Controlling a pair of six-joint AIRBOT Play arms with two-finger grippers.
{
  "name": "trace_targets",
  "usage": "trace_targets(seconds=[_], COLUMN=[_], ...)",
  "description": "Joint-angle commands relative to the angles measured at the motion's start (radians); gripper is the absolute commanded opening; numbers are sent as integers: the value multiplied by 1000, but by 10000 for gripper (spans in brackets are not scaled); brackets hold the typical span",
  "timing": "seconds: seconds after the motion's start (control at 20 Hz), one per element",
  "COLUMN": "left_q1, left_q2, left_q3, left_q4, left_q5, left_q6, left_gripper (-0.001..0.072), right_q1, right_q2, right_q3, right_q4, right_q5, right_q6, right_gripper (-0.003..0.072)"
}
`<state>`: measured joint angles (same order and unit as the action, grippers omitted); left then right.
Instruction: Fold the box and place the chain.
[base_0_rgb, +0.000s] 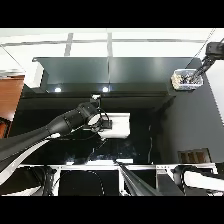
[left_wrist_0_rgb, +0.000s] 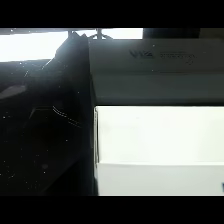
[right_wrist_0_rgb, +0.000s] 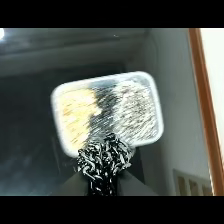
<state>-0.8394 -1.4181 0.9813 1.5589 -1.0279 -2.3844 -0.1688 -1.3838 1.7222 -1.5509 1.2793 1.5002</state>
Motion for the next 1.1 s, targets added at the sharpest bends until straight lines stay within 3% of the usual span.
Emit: trace_targets(seconds=[0.0,0.1,0.3,0.45,0.6,0.75,1.05], left_q1=[0,0,0,0,0,0,0], left_q2=[0,0,0,0,0,0,0], left_q3=[0,0,0,0,0,0,0], left_q4=[0,0,0,0,0,0,0], left_q5=[-1,-1,0,0,-1,0,-1], left_q6=[1,1,1,1,1,1,1], left_gripper=[26,26,26,26,26,26,26], right_q1=[65,105,164,244,362,478,608], right_q2=[210,308,403,407,407,401,325], right_q3=[-105,-160,-227,-318,-448,-556,-589], right_q4=[22,97,424,564,671,781,805], right_q5=[69,127,334,363,281,77,-96], right_q6=[-20,-21,-107,-132,-141,-148,-147], right_gripper=[8,8,9,9,9,10,10])
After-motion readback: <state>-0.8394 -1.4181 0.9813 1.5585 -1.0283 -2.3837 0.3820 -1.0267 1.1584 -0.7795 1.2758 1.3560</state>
